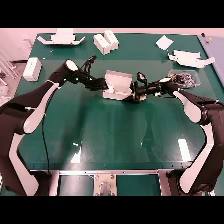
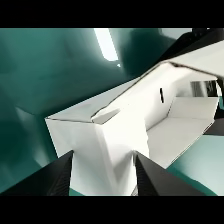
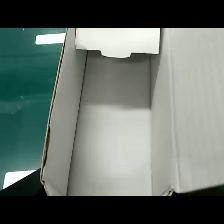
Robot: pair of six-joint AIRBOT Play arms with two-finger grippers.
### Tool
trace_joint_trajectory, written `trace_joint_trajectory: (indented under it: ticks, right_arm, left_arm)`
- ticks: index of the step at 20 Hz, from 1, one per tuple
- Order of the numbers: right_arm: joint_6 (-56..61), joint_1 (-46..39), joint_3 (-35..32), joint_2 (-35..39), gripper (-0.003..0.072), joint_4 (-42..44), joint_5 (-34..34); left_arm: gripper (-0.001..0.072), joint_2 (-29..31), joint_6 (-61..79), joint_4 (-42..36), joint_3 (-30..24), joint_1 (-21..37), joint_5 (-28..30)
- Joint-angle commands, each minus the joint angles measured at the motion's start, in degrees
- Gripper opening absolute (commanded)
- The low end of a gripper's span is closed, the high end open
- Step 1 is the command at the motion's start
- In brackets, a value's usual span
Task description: Fold the box and place the chain.
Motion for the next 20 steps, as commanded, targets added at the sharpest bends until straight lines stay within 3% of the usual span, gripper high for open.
trace_joint_trajectory:
  ticks: [1,20]
  right_arm:
    - [-0.1,0.1,0.0,0.0,0.0556,-0.2,0.3]
    - [-0.1,0.1,0.0,0.0,0.0556,-0.2,0.3]
  left_arm:
    - [0.0447,0.0,-6.6,6.6,2.7,-1.2,1.8]
    - [0.0446,0.0,-16.6,20.3,3.0,-6.4,-1.0]
